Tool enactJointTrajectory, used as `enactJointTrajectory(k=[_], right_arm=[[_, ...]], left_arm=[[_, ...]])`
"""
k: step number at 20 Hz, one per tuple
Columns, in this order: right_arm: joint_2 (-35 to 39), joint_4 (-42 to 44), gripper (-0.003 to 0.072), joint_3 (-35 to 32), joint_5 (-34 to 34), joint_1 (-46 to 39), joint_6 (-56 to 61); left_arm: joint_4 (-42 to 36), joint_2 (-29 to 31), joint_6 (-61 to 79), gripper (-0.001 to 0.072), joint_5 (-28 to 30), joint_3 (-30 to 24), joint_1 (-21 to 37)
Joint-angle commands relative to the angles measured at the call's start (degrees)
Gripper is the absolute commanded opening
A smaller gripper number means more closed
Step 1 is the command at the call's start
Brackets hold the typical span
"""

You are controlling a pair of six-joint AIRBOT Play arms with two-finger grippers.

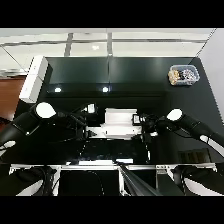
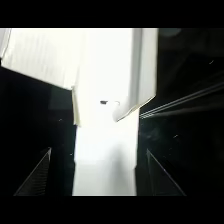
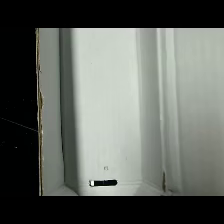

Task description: Fold the box and place the chain.

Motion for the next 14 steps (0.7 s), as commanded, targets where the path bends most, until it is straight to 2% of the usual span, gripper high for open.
enactJointTrajectory(k=[1,4,6,10,11,12,14], right_arm=[[0.0,0.0,0.0062,0.0,0.0,0.0,0.0],[0.0,0.0,0.0062,0.0,0.0,0.0,0.0],[0.0,0.0,0.0062,0.0,0.0,0.0,0.0],[0.0,0.0,0.0062,0.0,0.0,0.0,0.0],[0.0,0.0,0.0062,0.0,0.0,0.0,0.0],[0.0,0.0,0.0062,0.0,0.0,0.0,0.0],[0.0,0.0,0.0062,0.0,0.0,0.0,0.0]], left_arm=[[0.7,-2.2,9.2,0.0703,7.8,-1.4,-0.4],[-0.3,-4.3,14.5,0.0689,5.9,-1.3,-2.0],[-4.2,-5.1,15.1,0.0691,6.0,-1.3,-3.1],[-5.4,-8.1,15.8,0.0684,6.0,-1.3,-3.9],[-5.6,-8.5,15.8,0.0579,6.0,-1.3,-3.9],[-5.9,-8.6,15.8,0.0433,5.9,-1.3,-3.9],[-9.1,-8.6,15.8,0.0411,6.1,-1.3,-3.8]])
